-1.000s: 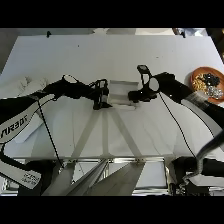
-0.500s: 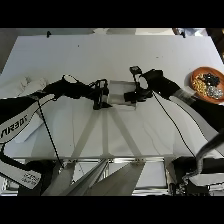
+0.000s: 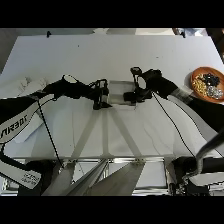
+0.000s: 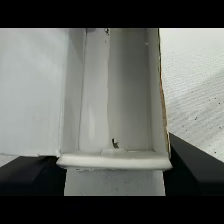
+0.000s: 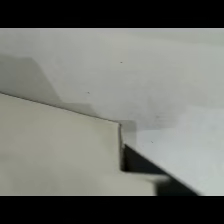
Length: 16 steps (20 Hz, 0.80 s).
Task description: Fold the box and place the chain.
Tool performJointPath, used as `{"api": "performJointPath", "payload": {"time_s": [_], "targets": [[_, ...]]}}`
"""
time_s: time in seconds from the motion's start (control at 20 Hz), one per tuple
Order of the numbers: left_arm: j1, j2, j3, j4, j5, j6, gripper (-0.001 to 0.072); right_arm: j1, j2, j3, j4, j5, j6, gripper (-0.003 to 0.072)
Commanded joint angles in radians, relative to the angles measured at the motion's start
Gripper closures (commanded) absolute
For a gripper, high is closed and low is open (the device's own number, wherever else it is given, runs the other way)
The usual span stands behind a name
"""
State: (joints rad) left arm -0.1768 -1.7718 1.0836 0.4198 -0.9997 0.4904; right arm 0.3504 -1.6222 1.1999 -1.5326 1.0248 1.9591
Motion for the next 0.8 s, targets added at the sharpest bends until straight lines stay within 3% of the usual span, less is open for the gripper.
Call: {"api": "performJointPath", "payload": {"time_s": [0.0,0.25,0.5,0.75], "targets": [[0.0,0.001,0.0,0.0,0.001,-0.002,0.041,-0.002,0.002,0.016,-0.01,0.017,0.008,0.0257],[0.0,0.001,0.0,0.0,0.001,-0.002,0.041,-0.08,0.087,0.097,-0.019,0.114,-0.056,0.0257],[0.0,0.001,0.0,0.0,0.0,-0.002,0.041,-0.27,0.235,0.106,-0.095,0.248,-0.213,0.0257],[0.0,0.001,0.0,0.0,0.001,-0.002,0.041,-0.525,0.279,0.106,-0.166,0.222,-0.372,0.0258]]}}
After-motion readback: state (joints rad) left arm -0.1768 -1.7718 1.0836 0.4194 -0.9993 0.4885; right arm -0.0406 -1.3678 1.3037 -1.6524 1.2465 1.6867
